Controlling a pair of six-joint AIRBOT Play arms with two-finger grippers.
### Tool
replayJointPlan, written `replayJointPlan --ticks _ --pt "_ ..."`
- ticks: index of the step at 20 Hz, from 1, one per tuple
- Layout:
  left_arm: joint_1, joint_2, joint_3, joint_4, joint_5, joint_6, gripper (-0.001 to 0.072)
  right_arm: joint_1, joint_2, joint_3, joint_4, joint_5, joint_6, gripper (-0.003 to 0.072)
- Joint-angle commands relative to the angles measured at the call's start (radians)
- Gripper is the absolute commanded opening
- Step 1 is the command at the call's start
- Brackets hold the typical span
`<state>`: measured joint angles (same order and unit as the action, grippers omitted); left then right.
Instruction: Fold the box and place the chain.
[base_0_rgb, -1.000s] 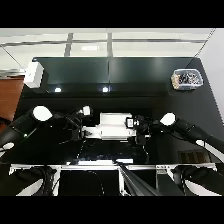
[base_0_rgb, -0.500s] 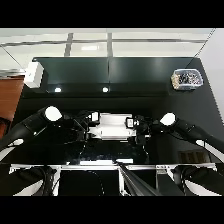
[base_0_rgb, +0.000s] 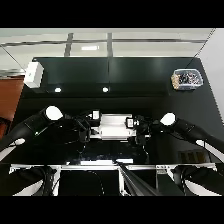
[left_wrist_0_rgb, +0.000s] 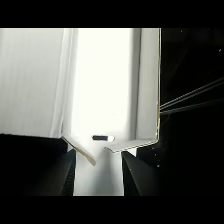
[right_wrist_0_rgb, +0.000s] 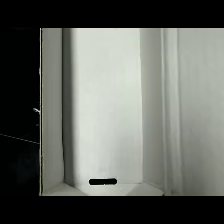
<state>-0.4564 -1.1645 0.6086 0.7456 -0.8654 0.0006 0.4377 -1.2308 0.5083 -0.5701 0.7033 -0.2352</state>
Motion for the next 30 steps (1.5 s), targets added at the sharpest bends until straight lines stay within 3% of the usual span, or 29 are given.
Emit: replayJointPlan --ticks 1,7,11,14,16,17,18,19,20,21,22,23,24,25,26,30 --pt "-0.009 -0.008 0.001 -0.051 0.000 0.000 0.0332 0.001 0.000 0.000 0.000 0.000 0.000 0.0223" --pt "-0.024 -0.025 0.000 -0.087 0.007 -0.034 0.0329 0.001 0.000 0.000 0.000 0.000 0.000 0.0223" --pt "-0.073 -0.072 0.001 -0.172 0.106 -0.032 0.0322 0.001 0.000 0.000 0.001 0.000 0.000 0.0223" --pt "-0.093 -0.075 0.001 -0.177 0.120 -0.030 0.0267 0.001 0.000 0.000 0.001 0.000 0.000 0.0223" --pt "-0.093 -0.075 0.001 -0.176 0.106 -0.030 0.0104 0.001 0.000 0.000 0.000 0.000 0.000 0.0223" --pt "-0.093 -0.075 0.001 -0.177 0.102 -0.030 0.0092 0.001 0.000 0.000 0.000 0.000 0.000 0.0223" --pt "-0.094 -0.075 0.001 -0.176 0.102 -0.030 0.0138 0.001 0.000 0.000 0.001 0.000 0.000 0.0223" --pt "-0.094 -0.075 0.001 -0.177 0.105 -0.030 0.0292 0.001 0.000 0.000 0.000 0.000 0.000 0.0223" --pt "-0.094 -0.075 0.001 -0.175 0.102 -0.031 0.0300 0.001 0.000 0.000 0.001 0.000 0.000 0.0223" --pt "-0.094 -0.075 0.001 -0.163 0.099 -0.031 0.0164 0.001 0.000 0.000 0.000 0.000 0.000 0.0223" --pt "-0.095 -0.075 0.001 -0.150 0.098 -0.031 0.0121 0.001 0.000 0.000 0.001 0.000 0.000 0.0223" --pt "-0.094 -0.075 0.001 -0.152 0.098 -0.031 0.0271 0.001 0.000 0.000 0.000 0.000 0.000 0.0223" --pt "-0.094 -0.075 0.001 -0.151 0.098 -0.032 0.0285 0.001 0.000 0.000 0.001 0.000 0.000 0.0223" --pt "-0.092 -0.073 0.003 -0.141 0.098 -0.031 0.0202 0.001 0.000 0.000 0.001 0.000 0.000 0.0223" --pt "-0.091 -0.062 0.020 -0.071 0.097 -0.031 0.0023 0.001 0.000 0.000 0.001 0.000 0.000 0.0223" --pt "-0.072 0.094 0.092 0.197 0.122 -0.169 0.0023 0.001 0.000 0.000 0.001 0.000 0.000 0.0223"
